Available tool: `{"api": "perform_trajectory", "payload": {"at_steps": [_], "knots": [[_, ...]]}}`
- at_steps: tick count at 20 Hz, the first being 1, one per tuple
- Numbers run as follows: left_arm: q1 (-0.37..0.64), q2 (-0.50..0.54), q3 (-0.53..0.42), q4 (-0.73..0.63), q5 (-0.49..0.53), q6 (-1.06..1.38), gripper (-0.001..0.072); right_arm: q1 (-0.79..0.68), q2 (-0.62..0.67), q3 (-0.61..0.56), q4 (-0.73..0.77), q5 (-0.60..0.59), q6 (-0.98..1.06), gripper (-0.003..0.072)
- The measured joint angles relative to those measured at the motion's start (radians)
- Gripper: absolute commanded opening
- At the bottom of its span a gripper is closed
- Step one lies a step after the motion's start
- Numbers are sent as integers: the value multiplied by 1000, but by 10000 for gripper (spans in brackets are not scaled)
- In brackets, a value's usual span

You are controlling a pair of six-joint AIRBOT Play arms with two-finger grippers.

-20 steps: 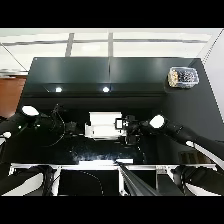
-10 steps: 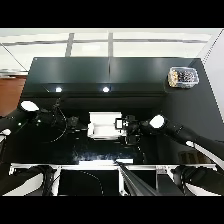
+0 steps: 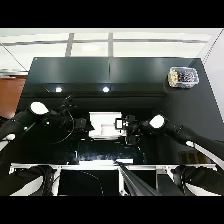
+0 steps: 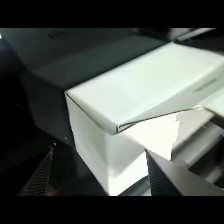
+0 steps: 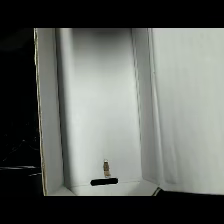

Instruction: Fold the box and place the chain.

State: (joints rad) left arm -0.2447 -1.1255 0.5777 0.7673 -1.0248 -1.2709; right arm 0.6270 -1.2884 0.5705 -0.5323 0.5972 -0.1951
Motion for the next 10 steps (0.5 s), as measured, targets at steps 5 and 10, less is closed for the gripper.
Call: {"api": "perform_trajectory", "payload": {"at_steps": [5,10], "knots": [[-166,92,0,191,129,-276,692,0,0,0,0,0,0,336],[-320,89,0,359,219,-547,690,0,0,0,0,0,0,336]]}}
